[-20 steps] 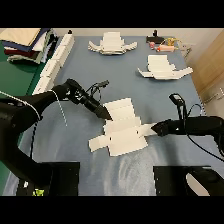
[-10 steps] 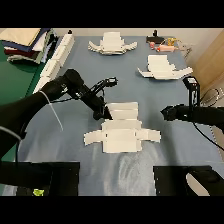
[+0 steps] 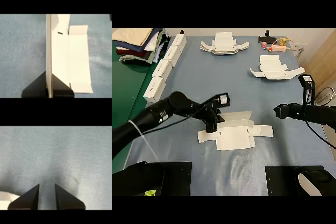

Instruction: Fold the box.

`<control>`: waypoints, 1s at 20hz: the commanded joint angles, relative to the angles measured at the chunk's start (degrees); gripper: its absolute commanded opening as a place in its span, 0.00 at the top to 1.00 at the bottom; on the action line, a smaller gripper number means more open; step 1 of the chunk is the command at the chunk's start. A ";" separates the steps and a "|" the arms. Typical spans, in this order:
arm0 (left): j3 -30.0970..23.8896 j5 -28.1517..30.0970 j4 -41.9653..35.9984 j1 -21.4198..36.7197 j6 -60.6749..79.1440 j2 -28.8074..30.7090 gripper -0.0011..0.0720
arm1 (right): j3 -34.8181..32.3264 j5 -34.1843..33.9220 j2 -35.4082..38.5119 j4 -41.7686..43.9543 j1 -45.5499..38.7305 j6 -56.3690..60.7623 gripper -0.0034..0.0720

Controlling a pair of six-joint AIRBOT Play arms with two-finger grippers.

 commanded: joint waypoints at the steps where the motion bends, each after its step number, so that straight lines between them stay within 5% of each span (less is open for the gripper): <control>1: -6.27 9.92 0.24 -4.57 3.23 2.19 0.97 | 0.02 0.07 -0.02 0.07 0.00 0.42 0.55; 15: -6.34 14.34 0.26 -6.10 3.43 3.54 0.97 | -0.02 0.02 -0.02 1.70 0.02 0.42 0.55; 20: -9.14 23.71 5.07 -11.28 3.63 7.80 0.98 | -0.02 -0.35 -0.02 2.89 0.02 0.39 0.55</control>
